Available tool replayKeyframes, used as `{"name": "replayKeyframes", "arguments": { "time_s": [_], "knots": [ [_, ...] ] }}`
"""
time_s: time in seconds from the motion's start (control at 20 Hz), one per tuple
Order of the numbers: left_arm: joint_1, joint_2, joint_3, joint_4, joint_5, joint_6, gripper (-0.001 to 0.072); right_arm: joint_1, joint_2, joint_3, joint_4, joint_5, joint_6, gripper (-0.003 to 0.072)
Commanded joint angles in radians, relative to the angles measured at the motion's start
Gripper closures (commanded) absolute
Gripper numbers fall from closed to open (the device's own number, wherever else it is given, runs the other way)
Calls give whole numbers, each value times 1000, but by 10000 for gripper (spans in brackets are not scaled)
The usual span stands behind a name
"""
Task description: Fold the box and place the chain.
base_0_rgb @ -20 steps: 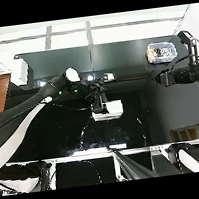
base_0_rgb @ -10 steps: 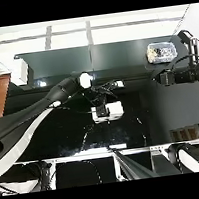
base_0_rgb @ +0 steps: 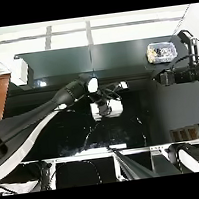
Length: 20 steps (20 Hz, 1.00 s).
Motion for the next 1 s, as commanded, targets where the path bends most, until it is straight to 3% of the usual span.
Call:
{"name": "replayKeyframes", "arguments": {
  "time_s": [0.0,0.2,0.35,0.5,0.7,0.85,0.95],
  "knots": [
    [94,80,51,175,-97,-230,431,0,1,0,1,-3,-5,669],
    [436,223,23,243,-267,-470,430,0,0,0,1,-3,-5,669],
    [770,255,-49,270,-297,-668,430,0,0,0,1,-5,-4,668],
    [1018,233,-81,233,-277,-691,428,0,0,0,2,-11,-4,669],
    [1181,210,-80,172,-116,-557,413,0,0,0,5,-16,-4,669],
    [1214,154,-43,173,-6,-464,413,0,0,0,5,-32,-4,669],
    [1208,88,7,156,4,-424,414,0,0,0,5,-36,-3,668]
  ]
}}
